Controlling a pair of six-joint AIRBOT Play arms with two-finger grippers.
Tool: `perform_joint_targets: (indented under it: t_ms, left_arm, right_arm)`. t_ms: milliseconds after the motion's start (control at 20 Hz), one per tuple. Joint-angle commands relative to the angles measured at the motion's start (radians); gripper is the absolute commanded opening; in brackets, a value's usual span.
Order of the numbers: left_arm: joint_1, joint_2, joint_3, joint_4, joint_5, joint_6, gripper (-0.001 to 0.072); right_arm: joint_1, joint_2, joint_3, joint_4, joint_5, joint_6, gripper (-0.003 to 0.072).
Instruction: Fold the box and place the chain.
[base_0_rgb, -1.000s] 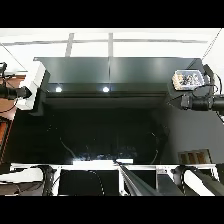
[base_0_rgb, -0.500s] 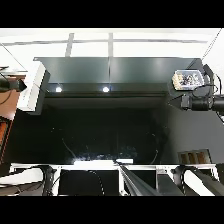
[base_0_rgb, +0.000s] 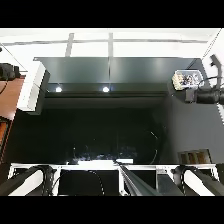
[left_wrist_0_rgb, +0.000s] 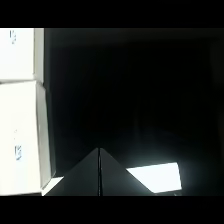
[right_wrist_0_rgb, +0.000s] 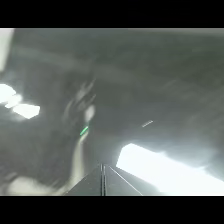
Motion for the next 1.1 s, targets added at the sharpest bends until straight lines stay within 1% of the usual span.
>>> perform_joint_targets:
  t_ms: [0, 100, 150, 250, 300, 350, 400, 450, 500, 650, 800, 1050]
  left_arm:
    - [-0.139, 0.192, -0.135, 0.013, 0.176, -0.070, 0.0020]
    - [-0.209, 0.288, -0.288, -0.023, 0.225, -0.070, 0.0020]
    - [-0.239, 0.330, -0.366, -0.023, 0.250, -0.070, 0.0020]
    - [-0.272, 0.428, -0.513, -0.024, 0.308, -0.070, 0.0020]
    - [-0.276, 0.476, -0.573, -0.030, 0.321, -0.071, 0.0020]
    - [-0.272, 0.527, -0.636, -0.063, 0.338, -0.070, 0.0022]
    - [-0.269, 0.570, -0.690, -0.066, 0.351, -0.070, 0.0022]
    - [-0.264, 0.600, -0.724, -0.057, 0.356, -0.071, 0.0022]
    - [-0.253, 0.618, -0.742, -0.051, 0.355, -0.071, 0.0023]
    - [-0.225, 0.626, -0.746, -0.067, 0.357, -0.070, 0.0025]
    - [-0.224, 0.625, -0.747, -0.068, 0.385, -0.070, 0.0024]
    - [-0.224, 0.624, -0.747, -0.068, 0.383, -0.070, 0.0025]
  right_arm:
    - [0.000, 0.010, 0.087, -0.090, -0.138, -0.002, 0.0015]
    - [0.002, 0.060, 0.079, -0.005, -0.216, -0.093, 0.0014]
    - [0.002, 0.085, 0.056, -0.026, -0.259, -0.136, 0.0013]
    - [0.002, 0.135, -0.044, -0.112, -0.384, -0.141, 0.0013]
    - [0.002, 0.156, -0.100, -0.152, -0.441, -0.140, 0.0013]
    - [0.002, 0.173, -0.153, -0.174, -0.501, -0.140, 0.0014]
    - [0.002, 0.175, -0.187, -0.182, -0.545, -0.140, 0.0015]
    - [0.001, 0.173, -0.204, -0.198, -0.567, -0.140, 0.0015]
    - [0.001, 0.173, -0.210, -0.213, -0.570, -0.140, 0.0015]
    - [0.002, 0.173, -0.210, -0.213, -0.535, -0.138, 0.0016]
    - [0.002, 0.173, -0.210, -0.213, -0.533, -0.138, 0.0016]
    - [0.002, 0.173, -0.210, -0.213, -0.532, -0.138, 0.0016]
